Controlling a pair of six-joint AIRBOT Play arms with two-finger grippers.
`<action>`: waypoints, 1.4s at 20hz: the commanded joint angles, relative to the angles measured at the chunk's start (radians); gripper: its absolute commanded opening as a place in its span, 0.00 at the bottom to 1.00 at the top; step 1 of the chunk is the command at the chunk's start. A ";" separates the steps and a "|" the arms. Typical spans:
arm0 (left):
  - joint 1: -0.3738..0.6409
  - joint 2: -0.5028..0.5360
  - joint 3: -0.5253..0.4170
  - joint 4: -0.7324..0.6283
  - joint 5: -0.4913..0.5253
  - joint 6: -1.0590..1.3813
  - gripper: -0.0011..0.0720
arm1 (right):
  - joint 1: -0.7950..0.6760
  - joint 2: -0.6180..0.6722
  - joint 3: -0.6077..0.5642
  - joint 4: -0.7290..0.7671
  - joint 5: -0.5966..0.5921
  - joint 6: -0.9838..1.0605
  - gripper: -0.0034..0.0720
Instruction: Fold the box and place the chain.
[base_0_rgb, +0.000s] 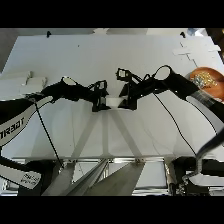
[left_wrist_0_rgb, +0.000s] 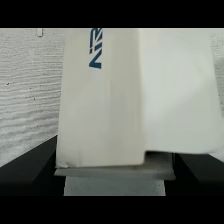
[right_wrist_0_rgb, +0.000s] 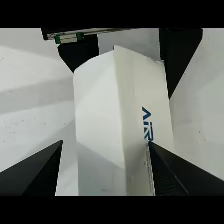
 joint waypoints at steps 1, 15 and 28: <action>0.001 0.000 0.000 0.000 0.001 0.000 0.46 | 0.000 0.001 0.000 0.030 -0.012 0.000 0.85; 0.001 0.000 0.000 0.000 0.001 0.000 0.46 | 0.010 0.000 -0.001 -0.118 -0.115 0.056 0.41; 0.001 0.000 0.000 0.000 0.001 0.000 0.46 | 0.053 -0.055 -0.001 -0.158 -0.138 0.127 0.67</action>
